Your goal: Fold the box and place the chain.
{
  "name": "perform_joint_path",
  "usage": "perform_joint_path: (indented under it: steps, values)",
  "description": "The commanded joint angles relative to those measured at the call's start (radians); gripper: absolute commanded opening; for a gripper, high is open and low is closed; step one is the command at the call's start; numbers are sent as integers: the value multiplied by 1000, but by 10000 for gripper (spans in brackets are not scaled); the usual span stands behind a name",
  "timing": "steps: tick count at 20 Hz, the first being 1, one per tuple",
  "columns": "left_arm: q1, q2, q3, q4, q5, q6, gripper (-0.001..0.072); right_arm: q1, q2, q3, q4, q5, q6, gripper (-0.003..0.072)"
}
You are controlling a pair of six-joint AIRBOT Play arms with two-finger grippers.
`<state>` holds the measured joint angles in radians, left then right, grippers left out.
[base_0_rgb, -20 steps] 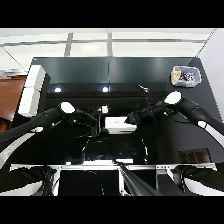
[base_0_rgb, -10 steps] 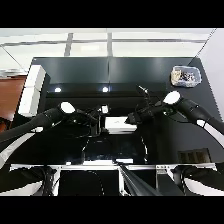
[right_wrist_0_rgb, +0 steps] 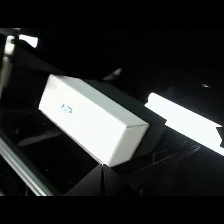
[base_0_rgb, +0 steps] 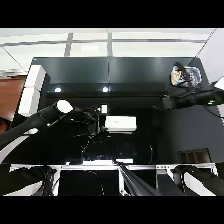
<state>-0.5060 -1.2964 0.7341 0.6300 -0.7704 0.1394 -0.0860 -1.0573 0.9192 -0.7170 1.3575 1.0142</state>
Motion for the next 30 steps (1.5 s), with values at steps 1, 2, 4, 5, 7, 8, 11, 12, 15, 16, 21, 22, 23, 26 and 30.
perform_joint_path:
  steps: [1, 2, 4, 5, 7, 8, 11, 12, 15, 16, 21, 22, 23, 26, 30]
  values:
    - [-5, 97, 10, 19, 1, -14, 715, -89, 52, 2, -48, 30, -1, 15]
    - [-6, 105, 19, -29, 0, -14, 714, -89, 51, -6, -51, 11, -2, 15]
    - [-19, 78, 37, -224, 17, -13, 712, -89, 51, -24, -52, -31, -6, 15]
    - [-35, 47, 51, -281, 16, -13, 712, -89, 51, -29, -52, -54, -8, 15]
    - [-76, -30, 90, -271, 15, -13, 712, -89, 51, -29, -52, -87, -14, 15]
    - [-90, -65, 112, -262, 16, -13, 712, -89, 51, -29, -52, -90, -22, 16]
    - [-105, -150, 172, -268, 6, -17, 712, -89, 51, -29, -56, -89, -28, 16]
    - [-105, -169, 187, -268, 0, -17, 712, -89, 51, -29, -60, -90, -29, 16]
    - [-105, -201, 207, -272, -1, -31, 711, -89, 51, -29, -67, -92, -36, 16]
    - [-105, -203, 207, -269, -4, -59, 711, -89, 51, -29, -66, -95, -35, 16]
    - [-106, -203, 208, -130, -57, -173, 711, -89, 51, -29, -66, -103, -36, 16]
    - [-106, -203, 208, -116, -62, -177, 711, -89, 51, -29, -66, -104, -35, 16]
    - [-105, -203, 208, -116, -67, -177, 711, -89, 51, -29, -66, -105, -36, 16]
    - [-105, -203, 209, -116, -91, -177, 711, -89, 51, -29, -66, -105, -35, 16]
    - [-105, -204, 225, -73, -101, -177, 711, -89, 51, -29, -66, -105, -35, 16]
